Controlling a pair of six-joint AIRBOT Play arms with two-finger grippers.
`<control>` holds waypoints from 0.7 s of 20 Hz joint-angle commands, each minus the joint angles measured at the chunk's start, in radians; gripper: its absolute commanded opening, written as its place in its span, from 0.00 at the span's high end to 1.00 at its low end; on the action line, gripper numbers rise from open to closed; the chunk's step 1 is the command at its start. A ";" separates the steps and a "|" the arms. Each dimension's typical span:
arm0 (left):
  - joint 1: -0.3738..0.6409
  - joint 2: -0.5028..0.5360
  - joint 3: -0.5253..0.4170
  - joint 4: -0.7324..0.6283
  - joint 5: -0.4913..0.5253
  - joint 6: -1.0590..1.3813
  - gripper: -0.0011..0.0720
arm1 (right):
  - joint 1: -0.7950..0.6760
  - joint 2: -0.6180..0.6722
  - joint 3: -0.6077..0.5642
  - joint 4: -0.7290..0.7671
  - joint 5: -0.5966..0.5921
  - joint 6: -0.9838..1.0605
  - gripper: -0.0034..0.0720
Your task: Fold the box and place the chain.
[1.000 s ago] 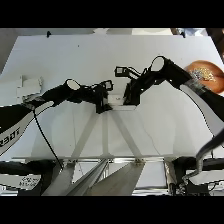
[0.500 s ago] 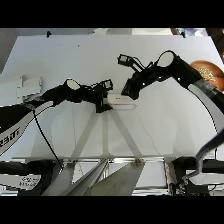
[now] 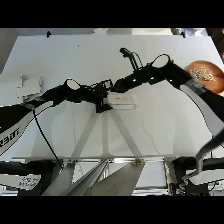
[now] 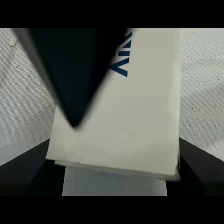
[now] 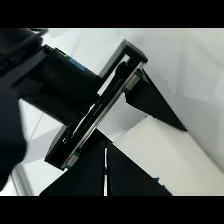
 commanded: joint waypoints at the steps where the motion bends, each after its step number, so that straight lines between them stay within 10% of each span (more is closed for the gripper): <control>1: 0.000 0.000 0.001 0.000 0.000 0.000 0.66 | 0.032 -0.045 -0.035 -0.004 -0.016 0.101 0.94; 14: 0.000 0.000 0.001 0.000 0.000 0.000 0.66 | 0.031 -0.040 -0.141 -0.127 -0.065 0.138 0.94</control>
